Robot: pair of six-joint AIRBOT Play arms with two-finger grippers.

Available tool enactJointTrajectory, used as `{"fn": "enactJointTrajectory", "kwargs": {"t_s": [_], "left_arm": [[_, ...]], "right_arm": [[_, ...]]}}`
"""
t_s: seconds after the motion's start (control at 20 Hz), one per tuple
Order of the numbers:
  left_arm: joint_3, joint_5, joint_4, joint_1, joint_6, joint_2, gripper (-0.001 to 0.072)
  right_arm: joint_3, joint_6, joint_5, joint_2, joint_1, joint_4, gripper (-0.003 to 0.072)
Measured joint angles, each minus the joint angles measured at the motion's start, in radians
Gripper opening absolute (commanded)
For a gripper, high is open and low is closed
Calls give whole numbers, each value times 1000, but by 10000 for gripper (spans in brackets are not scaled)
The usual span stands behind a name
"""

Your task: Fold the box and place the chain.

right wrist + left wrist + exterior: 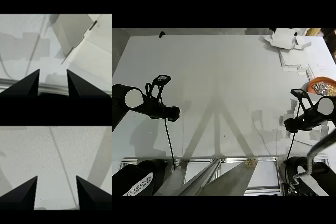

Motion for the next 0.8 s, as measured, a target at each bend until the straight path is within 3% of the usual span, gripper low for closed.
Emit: {"fn": "enactJointTrajectory", "kwargs": {"t_s": [0.35,0.55,0.8], "left_arm": [[0,0,0,0,0,0,536],[0,0,0,0,0,0,536],[0,0,0,0,0,0,536]], "right_arm": [[0,-33,-10,0,0,-4,346],[0,-205,-109,0,0,-30,346],[0,-262,-183,0,0,-13,346]]}}
